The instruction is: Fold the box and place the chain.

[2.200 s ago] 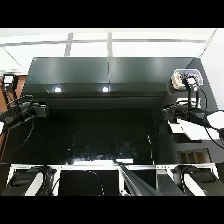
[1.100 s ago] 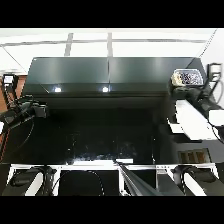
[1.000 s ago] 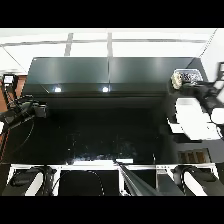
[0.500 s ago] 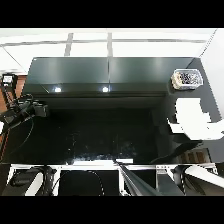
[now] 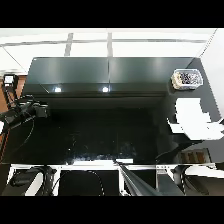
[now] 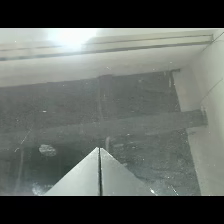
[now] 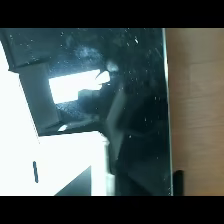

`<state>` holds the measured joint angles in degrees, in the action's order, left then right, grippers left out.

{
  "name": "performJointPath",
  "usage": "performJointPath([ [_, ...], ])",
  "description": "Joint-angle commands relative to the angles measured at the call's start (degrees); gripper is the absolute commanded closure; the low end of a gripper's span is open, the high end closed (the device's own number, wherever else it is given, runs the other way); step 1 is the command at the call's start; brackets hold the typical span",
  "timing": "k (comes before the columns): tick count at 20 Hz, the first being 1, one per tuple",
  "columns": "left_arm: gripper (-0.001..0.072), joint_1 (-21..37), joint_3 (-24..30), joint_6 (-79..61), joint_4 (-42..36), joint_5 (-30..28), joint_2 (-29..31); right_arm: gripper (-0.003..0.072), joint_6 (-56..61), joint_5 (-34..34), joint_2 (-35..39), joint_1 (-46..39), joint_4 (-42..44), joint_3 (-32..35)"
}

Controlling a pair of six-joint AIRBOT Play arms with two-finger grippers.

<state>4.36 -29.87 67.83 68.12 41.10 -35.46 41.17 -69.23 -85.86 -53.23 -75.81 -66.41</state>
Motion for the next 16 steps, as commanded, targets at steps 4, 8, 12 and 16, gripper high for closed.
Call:
performJointPath([
  [4,0.0685,0.0,0.0,-0.1,0.0,0.0,0.0,0.0633,-1.1,-7.7,3.0,3.0,4.7,-2.9],
  [8,0.0685,0.0,0.0,-0.1,-0.2,0.0,0.0,0.0672,-0.8,-7.9,11.7,7.1,15.0,2.9],
  [12,0.0685,0.0,0.1,-0.1,-1.4,-0.1,0.0,0.0673,4.2,-3.2,22.3,16.1,25.5,15.3],
  [16,0.0685,0.0,0.1,-0.1,-5.4,0.1,-0.3,0.0673,7.4,7.5,30.9,29.0,43.7,31.1],
])
